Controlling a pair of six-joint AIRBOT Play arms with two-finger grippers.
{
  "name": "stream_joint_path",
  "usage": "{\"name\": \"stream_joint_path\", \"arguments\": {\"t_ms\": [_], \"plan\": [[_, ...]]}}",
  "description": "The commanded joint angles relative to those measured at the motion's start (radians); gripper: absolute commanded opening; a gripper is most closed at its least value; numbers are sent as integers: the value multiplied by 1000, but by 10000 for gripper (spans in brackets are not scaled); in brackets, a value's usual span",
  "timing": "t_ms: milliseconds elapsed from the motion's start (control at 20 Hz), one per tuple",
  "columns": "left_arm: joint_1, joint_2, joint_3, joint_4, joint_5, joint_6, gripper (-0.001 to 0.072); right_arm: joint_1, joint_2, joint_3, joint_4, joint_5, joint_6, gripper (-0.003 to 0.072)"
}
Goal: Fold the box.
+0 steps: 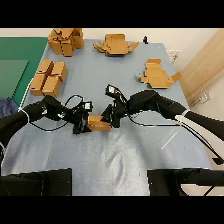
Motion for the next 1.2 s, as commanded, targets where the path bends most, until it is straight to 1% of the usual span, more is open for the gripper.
{"name": "stream_joint_path", "arguments": {"t_ms": [0,50,250,500,800,900,1050,1150], "plan": [[1,0,1,1,21,-25,167,-6,0,-20,96,19,-7,156],[1,0,1,1,22,-37,168,-9,1,-29,121,16,-7,158],[1,0,1,1,23,-40,168,-36,0,-74,137,14,-6,166],[1,0,1,1,21,-40,167,-37,47,-73,69,32,-6,167],[1,0,1,1,21,-40,168,-37,64,-49,84,42,3,175],[1,0,1,1,21,-40,168,-37,64,-39,24,47,-4,540],[1,0,1,1,22,-40,168,-35,61,-40,-119,49,-4,504],[1,0,1,1,23,-40,168,-17,60,-40,-160,48,-4,504]]}}
